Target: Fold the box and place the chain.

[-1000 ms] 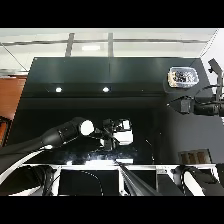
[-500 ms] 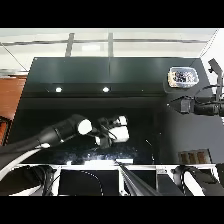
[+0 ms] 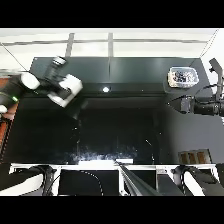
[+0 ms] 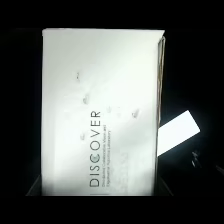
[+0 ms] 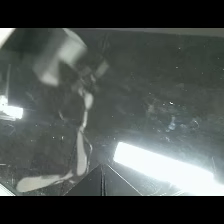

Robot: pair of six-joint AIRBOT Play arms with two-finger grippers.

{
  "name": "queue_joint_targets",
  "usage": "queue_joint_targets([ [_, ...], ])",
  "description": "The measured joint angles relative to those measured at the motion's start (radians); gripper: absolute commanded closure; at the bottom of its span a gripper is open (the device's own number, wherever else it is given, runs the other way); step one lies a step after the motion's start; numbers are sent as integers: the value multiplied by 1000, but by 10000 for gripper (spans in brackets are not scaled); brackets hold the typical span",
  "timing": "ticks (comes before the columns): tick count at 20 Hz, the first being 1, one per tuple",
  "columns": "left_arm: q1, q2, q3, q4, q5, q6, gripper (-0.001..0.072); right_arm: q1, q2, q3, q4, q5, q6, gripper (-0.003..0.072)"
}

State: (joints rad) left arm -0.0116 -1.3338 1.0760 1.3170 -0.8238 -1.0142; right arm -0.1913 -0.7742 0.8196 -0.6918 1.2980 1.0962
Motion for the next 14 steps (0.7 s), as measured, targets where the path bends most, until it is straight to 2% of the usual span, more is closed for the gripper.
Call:
queue_joint_targets([
  [2, 125, -105, 139, 11, -36, -40, 358, 0, 0, 0, 2, -1, 0, 670],
  [4, 207, -230, 288, 16, -73, -62, 358, 1, 0, 0, 4, -1, 0, 670],
  [7, 269, -419, 506, 44, -100, -79, 358, 1, 0, 0, 6, -2, 0, 670],
  [10, 291, -575, 676, 53, -93, -89, 347, 1, 0, 0, 6, -18, 0, 670],
  [11, 294, -618, 721, 52, -97, -92, 253, 1, 0, 0, 5, -28, 0, 670],
  [12, 296, -658, 762, 44, -106, -93, 5, 1, 0, 0, 5, -42, 0, 670],
  [14, 297, -715, 819, 29, -123, -100, -6, 1, 0, 0, 3, -69, 0, 670],
])
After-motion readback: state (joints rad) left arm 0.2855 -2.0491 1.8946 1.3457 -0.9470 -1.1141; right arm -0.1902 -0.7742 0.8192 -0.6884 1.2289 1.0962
